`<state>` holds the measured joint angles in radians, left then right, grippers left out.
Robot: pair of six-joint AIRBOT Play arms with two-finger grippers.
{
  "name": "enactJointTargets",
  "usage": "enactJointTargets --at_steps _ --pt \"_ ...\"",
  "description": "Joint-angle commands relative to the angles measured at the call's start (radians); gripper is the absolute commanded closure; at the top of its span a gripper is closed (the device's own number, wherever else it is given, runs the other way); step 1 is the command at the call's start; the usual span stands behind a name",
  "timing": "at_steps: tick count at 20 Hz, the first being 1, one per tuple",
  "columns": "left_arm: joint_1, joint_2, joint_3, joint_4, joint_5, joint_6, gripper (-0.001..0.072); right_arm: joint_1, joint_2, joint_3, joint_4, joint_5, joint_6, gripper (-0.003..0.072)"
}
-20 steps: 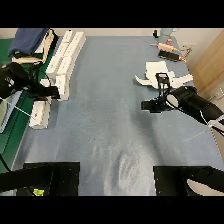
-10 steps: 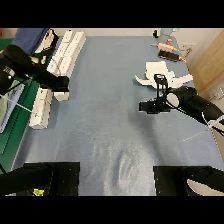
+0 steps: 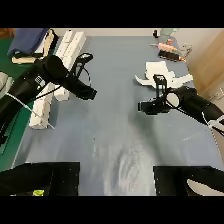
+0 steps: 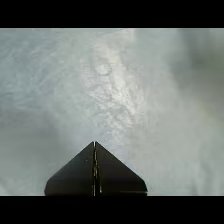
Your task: Fold the box.
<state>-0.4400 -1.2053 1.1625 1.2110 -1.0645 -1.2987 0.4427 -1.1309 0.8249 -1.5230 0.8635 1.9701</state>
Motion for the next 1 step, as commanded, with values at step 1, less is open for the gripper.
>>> enactJointTargets --at_steps 1 --pt "-0.041 0.000 -0.006 -0.004 0.015 -0.003 0.0693 0.000 0.000 0.000 0.002 0.000 0.000 0.0684"
